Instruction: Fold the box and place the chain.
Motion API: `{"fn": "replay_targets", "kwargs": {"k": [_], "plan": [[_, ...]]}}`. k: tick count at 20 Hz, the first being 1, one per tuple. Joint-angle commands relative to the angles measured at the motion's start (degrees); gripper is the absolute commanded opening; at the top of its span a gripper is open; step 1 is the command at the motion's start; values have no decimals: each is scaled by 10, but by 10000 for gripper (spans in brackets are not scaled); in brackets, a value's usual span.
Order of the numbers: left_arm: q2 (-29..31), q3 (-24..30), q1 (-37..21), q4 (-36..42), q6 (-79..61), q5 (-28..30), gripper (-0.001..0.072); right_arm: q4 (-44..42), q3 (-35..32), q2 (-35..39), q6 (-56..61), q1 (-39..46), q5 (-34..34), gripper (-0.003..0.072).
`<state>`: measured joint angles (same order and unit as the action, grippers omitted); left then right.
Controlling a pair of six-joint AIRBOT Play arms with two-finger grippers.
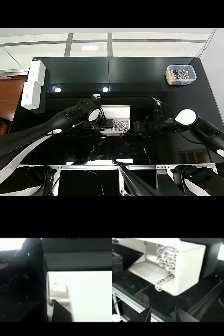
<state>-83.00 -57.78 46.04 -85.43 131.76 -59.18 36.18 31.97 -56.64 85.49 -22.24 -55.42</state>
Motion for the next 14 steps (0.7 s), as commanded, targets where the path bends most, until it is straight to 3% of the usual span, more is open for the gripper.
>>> {"fn": "replay_targets", "kwargs": {"k": [1, 8, 14], "plan": [[0, 0, 0, 0, 1, -1, 28, -24, -5, -14, 47, -3, 4, 353], [0, 0, 0, 0, 1, 1, 28, -163, -59, -14, 71, -10, 90, 353], [0, 0, 0, 2, 0, 1, 28, -177, -60, -14, 101, -52, 145, 353]]}}
